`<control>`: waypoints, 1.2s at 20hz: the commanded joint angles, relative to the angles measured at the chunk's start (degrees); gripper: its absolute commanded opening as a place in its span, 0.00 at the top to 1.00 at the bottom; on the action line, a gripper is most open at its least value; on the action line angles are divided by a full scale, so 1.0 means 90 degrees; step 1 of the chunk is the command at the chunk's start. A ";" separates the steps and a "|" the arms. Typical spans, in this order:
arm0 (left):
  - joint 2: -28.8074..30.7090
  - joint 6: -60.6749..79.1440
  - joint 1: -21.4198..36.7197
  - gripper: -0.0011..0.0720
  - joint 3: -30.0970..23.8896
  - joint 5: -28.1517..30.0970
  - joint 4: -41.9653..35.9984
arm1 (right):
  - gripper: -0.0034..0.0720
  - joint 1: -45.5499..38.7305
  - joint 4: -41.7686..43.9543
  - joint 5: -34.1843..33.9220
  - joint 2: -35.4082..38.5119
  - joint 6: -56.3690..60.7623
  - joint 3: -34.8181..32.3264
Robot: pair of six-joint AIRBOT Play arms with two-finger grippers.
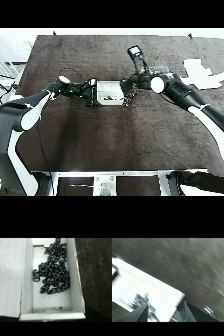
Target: Fold the box and place the chain.
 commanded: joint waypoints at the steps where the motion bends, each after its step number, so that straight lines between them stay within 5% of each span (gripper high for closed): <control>1: 0.0000 0.0002 0.0002 0.13 0.0002 0.0002 0.0000 | 0.28 -0.0690 0.0464 0.0719 0.0029 -0.1328 -0.0270; 5: 0.0002 0.0002 0.0002 0.13 0.0002 0.0000 0.0000 | 0.30 -0.1001 0.1736 0.0748 -0.0556 -0.3247 -0.0425; 6: 0.0002 0.0002 0.0002 0.13 0.0002 0.0002 0.0000 | 0.38 -0.1001 0.1863 0.0748 -0.0736 -0.3534 -0.0425; 11: 0.0002 0.0002 0.0002 0.13 0.0002 0.0005 0.0000 | 0.37 -0.0996 0.2688 0.1032 -0.1134 -0.4381 -0.0425; 17: 0.0002 0.0002 0.0002 0.13 0.0002 0.0005 0.0000 | 0.39 -0.0984 0.2924 0.0981 -0.1404 -0.4908 -0.0423; 20: 0.0000 0.0002 0.0002 0.13 0.0002 0.0007 0.0000 | 0.61 -0.0984 0.2926 0.0678 -0.1477 -0.5025 -0.0423; 24: 0.0002 0.0002 0.0002 0.13 0.0002 0.0007 0.0000 | 0.61 -0.0986 0.2922 0.0588 -0.1477 -0.5032 -0.0423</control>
